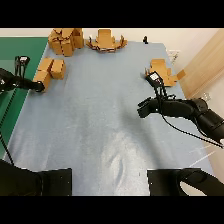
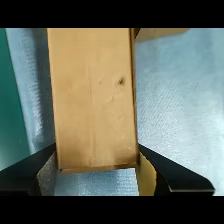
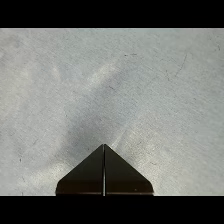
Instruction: Fold the box.
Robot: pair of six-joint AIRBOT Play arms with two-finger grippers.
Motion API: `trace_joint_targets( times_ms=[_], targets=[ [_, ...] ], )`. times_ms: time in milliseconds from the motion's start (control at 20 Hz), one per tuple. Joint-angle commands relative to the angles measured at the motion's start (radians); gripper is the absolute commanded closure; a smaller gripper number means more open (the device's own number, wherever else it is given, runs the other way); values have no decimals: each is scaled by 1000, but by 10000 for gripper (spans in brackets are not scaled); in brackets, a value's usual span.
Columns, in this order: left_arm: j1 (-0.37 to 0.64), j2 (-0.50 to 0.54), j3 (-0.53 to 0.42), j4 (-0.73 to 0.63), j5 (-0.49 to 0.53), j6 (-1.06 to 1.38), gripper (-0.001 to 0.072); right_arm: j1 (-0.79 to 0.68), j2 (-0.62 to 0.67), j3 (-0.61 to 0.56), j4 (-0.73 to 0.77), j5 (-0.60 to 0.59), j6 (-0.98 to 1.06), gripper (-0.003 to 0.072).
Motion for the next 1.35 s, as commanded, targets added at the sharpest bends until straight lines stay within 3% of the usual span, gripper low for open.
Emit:
trace_joint_targets(
  times_ms=[0,200,250,300,350,450,500,600,750,900,1300],
  targets=[
    [-2,27,76,-19,-68,10,18,0,1,0,0,0,1,685],
    [-6,97,181,-24,-149,8,20,0,1,0,0,0,8,685],
    [-6,123,209,-36,-233,6,74,0,1,0,9,0,7,684],
    [-6,151,230,-56,-359,5,464,0,1,1,50,3,5,684],
    [-6,177,238,-97,-494,31,695,0,0,1,103,4,2,684],
    [-32,223,215,-264,-737,148,706,2,-2,2,238,0,-106,685],
    [-61,259,180,-312,-752,189,706,2,-6,2,315,-1,-195,685],
    [-143,327,95,-328,-701,190,706,18,-5,2,412,-2,-298,685],
    [-323,383,-45,-340,-649,148,700,62,-5,2,431,-4,-300,681],
    [-456,383,-82,-293,-649,76,698,64,-2,2,426,-26,-300,681],
    [-500,383,-80,-291,-624,-42,698,64,-2,2,426,-26,-300,682]
  ],
)
